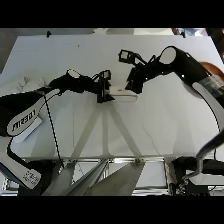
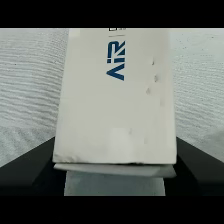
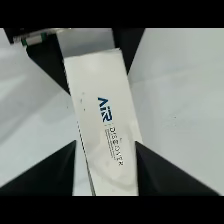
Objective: Fold the box and place the chain.
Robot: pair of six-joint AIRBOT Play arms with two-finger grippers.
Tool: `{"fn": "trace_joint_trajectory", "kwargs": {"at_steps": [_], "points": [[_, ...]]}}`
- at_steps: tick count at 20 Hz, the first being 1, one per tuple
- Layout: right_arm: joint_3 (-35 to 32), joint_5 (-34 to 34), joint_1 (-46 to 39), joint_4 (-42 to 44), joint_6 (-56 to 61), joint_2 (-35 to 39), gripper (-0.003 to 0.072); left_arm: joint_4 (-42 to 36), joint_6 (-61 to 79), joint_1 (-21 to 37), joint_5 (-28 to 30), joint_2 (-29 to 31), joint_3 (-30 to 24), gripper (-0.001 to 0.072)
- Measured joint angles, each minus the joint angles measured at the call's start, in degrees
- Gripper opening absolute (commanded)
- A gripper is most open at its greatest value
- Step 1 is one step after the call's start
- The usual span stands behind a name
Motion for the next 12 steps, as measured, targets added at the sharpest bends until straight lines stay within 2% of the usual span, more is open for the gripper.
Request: {"fn": "trace_joint_trajectory", "kwargs": {"at_steps": [1,2,4,8,12], "points": [[0.0,-0.2,0.0,1.5,2.3,0.5,0.0081,0.0,0.0,0.0,0.0,0.0,0.0,0.0281],[-0.2,-0.4,0.0,3.1,4.6,0.9,0.0078,0.0,0.0,0.0,0.0,0.0,0.0,0.0281],[-1.0,-1.5,-0.1,6.4,8.4,1.0,0.0011,0.0,0.0,0.0,0.0,0.0,0.0,0.0281],[-4.0,-4.8,-0.1,13.0,15.9,-1.0,0.0012,0.0,0.0,0.0,0.0,0.0,0.0,0.0281],[-6.1,-6.5,0.1,16.0,20.8,-5.3,0.0012,0.0,0.0,0.0,0.0,0.0,0.0,0.0281]]}}
